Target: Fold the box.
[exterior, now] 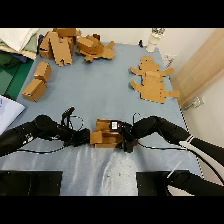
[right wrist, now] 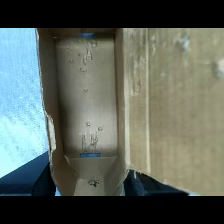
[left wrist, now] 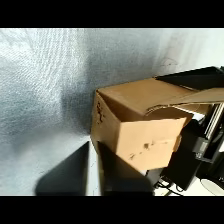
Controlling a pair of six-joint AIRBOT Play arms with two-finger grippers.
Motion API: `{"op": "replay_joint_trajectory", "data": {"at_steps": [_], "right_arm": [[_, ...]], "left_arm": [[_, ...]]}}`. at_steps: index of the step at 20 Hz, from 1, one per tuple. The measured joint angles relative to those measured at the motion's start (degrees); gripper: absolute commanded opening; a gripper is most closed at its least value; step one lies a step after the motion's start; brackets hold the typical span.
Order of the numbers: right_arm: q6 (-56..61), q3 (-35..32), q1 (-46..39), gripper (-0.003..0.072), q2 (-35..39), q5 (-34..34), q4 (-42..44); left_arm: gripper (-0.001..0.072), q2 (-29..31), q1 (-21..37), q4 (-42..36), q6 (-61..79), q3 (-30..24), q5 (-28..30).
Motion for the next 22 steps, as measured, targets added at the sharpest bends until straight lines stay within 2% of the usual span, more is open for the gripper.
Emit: {"op": "replay_joint_trajectory", "data": {"at_steps": [11, 22], "right_arm": [[0.04, 0.0, -0.02, 0.0463, 0.0, -0.02, 0.0], [0.0, 0.0, -0.02, 0.0463, 0.0, -0.02, 0.0]], "left_arm": [[0.031, 0.0, 0.0, -0.46, 0.63, 3.72, -0.09], [0.031, 0.0, -0.2, 1.75, -0.57, 4.33, -0.17]]}}
